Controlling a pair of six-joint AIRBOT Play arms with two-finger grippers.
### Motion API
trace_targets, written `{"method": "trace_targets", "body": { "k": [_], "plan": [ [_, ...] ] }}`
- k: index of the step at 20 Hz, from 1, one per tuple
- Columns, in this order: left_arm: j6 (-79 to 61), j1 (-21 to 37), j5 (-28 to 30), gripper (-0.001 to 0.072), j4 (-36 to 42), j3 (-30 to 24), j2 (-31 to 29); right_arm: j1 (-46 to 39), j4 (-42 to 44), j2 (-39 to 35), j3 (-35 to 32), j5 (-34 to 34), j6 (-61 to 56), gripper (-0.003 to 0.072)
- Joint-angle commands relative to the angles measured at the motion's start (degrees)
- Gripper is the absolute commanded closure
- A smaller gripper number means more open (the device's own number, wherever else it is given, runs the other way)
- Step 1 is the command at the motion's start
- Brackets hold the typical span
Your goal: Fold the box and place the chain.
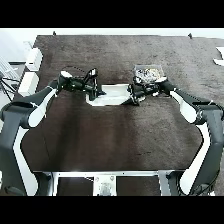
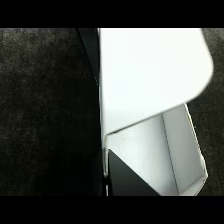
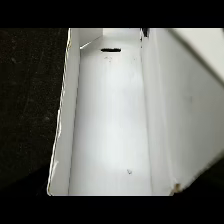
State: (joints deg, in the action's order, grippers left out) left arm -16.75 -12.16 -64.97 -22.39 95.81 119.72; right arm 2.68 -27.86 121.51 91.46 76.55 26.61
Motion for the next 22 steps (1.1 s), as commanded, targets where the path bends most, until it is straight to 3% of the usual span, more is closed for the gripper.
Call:
{"method": "trace_targets", "body": {
  "k": [1,5,6,7,8,15,21,22],
  "plan": [
    [-0.07,0.02,0.00,0.0687,2.43,0.13,-0.02,0.00,0.00,0.02,0.02,0.02,0.00,0.0101],
    [-0.09,0.02,-0.20,0.0684,2.80,0.17,-0.28,0.00,0.02,0.02,0.02,0.02,0.00,0.0101],
    [-0.09,0.02,-0.22,0.0546,2.84,0.17,-0.28,0.00,0.02,0.02,0.02,0.00,0.00,0.0102],
    [0.02,0.02,-0.15,0.0275,2.86,0.17,-0.28,0.00,0.00,0.02,0.02,0.02,0.00,0.0101],
    [0.20,0.02,-0.11,0.0236,2.84,0.17,-0.31,0.00,0.00,0.02,0.02,0.00,0.00,0.0102],
    [0.24,2.14,-4.24,0.0234,3.54,1.25,-0.44,0.00,0.00,0.02,0.02,0.00,0.00,0.0101],
    [2.69,8.72,-23.58,0.0236,6.97,8.59,-0.44,0.00,0.00,0.02,0.02,0.00,0.00,0.0102],
    [2.40,9.25,-25.86,0.0319,7.72,9.53,-0.44,0.00,0.02,0.02,0.02,0.02,0.00,0.0102]
  ]
}}
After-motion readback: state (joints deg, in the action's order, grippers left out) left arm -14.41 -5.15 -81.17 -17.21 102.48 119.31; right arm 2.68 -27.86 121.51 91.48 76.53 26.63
